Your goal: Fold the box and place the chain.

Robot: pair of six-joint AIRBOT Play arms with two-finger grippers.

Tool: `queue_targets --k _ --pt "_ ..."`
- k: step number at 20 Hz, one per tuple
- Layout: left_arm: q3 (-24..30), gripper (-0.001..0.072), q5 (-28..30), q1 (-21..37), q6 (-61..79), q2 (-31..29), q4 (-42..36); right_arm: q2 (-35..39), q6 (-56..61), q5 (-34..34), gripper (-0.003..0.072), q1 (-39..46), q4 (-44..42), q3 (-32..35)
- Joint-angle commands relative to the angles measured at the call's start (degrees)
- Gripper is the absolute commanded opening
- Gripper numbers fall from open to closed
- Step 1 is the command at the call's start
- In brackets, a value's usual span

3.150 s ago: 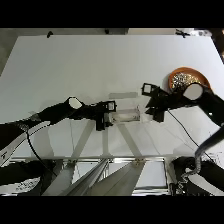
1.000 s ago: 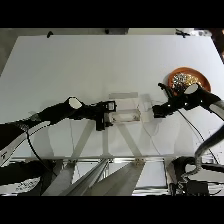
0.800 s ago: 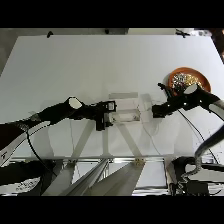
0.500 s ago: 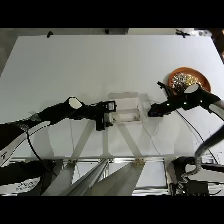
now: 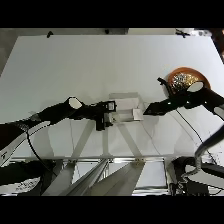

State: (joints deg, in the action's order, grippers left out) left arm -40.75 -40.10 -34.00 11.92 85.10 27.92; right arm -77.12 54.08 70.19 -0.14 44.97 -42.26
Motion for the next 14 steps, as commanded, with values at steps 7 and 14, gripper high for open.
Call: queue_targets --k 7,14 --pt "0.02 0.0388 0.0 -0.02 0.02 0.0 0.0 0.5 3.37 -3.61 0.0411 -5.9 0.07 -0.07" --pt "0.02 0.0388 0.0 -0.02 0.02 0.0 0.0 0.94 4.66 -4.44 0.0397 -7.15 0.52 -0.9"
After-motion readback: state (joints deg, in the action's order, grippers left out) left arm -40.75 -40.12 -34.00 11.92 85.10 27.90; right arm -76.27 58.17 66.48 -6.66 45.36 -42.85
